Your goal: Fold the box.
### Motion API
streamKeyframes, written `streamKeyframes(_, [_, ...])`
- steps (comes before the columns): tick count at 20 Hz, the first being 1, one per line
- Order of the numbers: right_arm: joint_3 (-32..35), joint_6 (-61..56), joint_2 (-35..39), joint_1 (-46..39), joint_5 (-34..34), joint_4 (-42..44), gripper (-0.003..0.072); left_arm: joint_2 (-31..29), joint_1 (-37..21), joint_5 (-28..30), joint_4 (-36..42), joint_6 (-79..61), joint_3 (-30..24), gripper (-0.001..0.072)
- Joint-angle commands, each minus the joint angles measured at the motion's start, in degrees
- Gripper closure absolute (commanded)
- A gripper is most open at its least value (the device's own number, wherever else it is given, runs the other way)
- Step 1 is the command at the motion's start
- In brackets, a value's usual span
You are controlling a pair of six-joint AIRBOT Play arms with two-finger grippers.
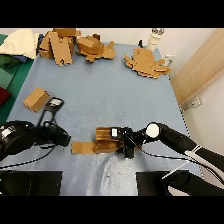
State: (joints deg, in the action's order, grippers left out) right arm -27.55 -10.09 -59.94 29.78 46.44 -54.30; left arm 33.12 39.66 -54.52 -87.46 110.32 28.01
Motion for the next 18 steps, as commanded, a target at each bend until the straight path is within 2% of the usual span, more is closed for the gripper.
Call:
streamKeyframes(1, [0.00,0.00,0.00,-0.02,0.00,-0.13,0.0272,-2.58,-2.21,1.16,5.62,17.25,-5.90,0.0699])
streamKeyframes(4, [0.00,0.00,0.00,-0.02,0.00,-0.11,0.0272,-0.55,-2.16,8.83,15.56,15.65,-11.58,0.0700])
streamKeyframes(7, [0.00,0.00,0.00,-0.02,0.00,-0.11,0.0272,1.29,-1.77,14.60,22.56,10.47,-12.66,0.0699])
streamKeyframes(11, [0.00,0.00,0.00,-0.02,0.00,-0.07,0.0272,4.98,-1.77,15.67,23.78,8.79,-12.83,0.0699])
streamKeyframes(18, [0.00,0.00,0.00,-0.02,0.00,-0.07,0.0272,6.93,-1.75,20.02,37.27,-3.06,-12.83,0.0700])
